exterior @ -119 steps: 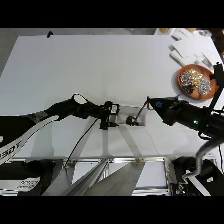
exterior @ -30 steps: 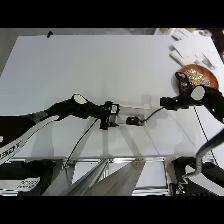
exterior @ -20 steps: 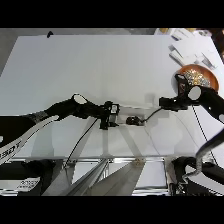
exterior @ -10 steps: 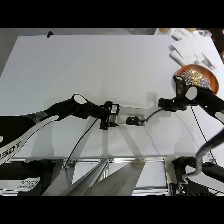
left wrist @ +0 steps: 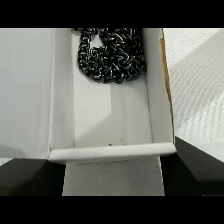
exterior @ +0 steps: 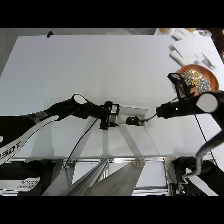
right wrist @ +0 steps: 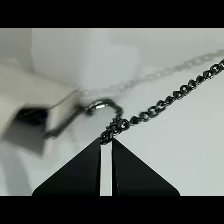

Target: Fold the box and place the chain.

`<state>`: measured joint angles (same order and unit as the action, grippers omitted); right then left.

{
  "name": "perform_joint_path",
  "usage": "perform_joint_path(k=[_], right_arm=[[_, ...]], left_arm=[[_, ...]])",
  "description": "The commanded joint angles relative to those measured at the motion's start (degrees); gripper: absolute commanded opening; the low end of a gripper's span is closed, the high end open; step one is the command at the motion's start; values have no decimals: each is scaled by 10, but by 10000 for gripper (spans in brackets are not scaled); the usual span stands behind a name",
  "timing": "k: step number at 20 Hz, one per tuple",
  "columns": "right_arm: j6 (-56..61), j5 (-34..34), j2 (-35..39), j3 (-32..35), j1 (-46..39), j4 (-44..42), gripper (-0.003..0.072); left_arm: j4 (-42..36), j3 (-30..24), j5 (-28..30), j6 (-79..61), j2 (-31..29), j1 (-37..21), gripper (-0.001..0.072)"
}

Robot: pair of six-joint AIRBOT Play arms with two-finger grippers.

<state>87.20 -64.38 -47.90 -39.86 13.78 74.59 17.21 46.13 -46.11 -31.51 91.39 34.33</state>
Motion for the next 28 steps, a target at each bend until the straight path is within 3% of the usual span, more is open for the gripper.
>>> perform_joint_path(k=[1,5,15,18,22,28], right_arm=[[2,-30,118,0,52,-75,19],[0,0,180,0,73,-151,19],[-48,137,174,33,73,-262,19],[-90,152,146,34,73,-303,19],[-98,140,79,37,78,-296,20],[-112,160,-32,39,159,-256,32]], left_arm=[[0,0,-2,0,0,0,149],[0,0,-4,0,0,0,149],[0,0,-5,0,0,0,149],[0,0,-4,0,0,0,149],[0,0,-4,0,0,0,149],[0,0,-4,0,0,0,149]])
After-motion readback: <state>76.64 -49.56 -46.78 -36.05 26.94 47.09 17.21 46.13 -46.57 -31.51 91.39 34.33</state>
